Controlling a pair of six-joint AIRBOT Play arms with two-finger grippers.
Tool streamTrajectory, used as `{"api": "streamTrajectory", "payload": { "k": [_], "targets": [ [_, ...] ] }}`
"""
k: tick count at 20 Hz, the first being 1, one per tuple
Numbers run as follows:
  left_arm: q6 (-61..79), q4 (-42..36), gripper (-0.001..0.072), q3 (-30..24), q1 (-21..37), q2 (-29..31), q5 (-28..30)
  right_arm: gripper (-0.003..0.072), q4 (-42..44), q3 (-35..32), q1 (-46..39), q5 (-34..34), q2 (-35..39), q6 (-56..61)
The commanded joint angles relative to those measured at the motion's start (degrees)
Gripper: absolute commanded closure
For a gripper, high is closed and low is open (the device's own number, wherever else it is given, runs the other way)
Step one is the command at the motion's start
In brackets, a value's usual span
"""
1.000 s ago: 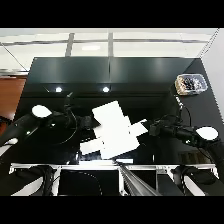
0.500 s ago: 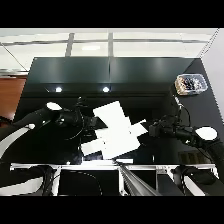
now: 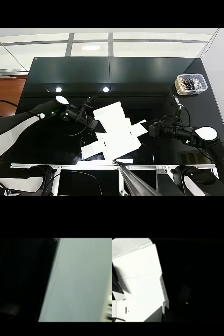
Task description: Fold the box and place the chain.
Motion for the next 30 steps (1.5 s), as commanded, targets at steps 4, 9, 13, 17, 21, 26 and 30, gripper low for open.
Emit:
{"api": "streamTrajectory", "payload": {
  "k": [4, 9, 13, 17, 21, 26, 30],
  "targets": [
    [2.3, 3.3, 0.0676, 2.6, 0.1, -0.5, -1.3, 0.0589, 0.0, 0.2, 0.0, -0.1, 0.0, 1.0],
    [1.7, 4.6, 0.0681, 2.8, 0.0, 2.8, -1.3, 0.0109, -13.5, 6.2, -4.0, 3.5, 0.1, 3.3],
    [9.6, 5.7, 0.0682, -1.9, -5.2, 16.3, 11.3, 0.0109, -33.2, 16.1, -6.5, 15.5, 0.1, 3.2],
    [36.2, 12.0, 0.0679, -6.4, -12.3, 26.8, 22.5, 0.011, -40.0, 17.3, -6.5, 14.3, 0.0, -1.0],
    [39.4, 14.8, 0.0678, -6.4, -13.7, 23.3, 29.6, 0.011, -39.9, 17.2, -6.3, 12.7, 0.0, -10.4],
    [43.0, 14.4, 0.0678, -6.4, -14.4, 18.4, 30.5, 0.011, -39.3, 16.9, -6.1, 13.8, 0.0, -13.0],
    [44.0, 13.5, 0.0676, -6.4, -15.0, 17.2, 30.1, 0.011, -39.0, 13.9, -1.7, 13.3, 0.0, -13.0]
  ]
}}
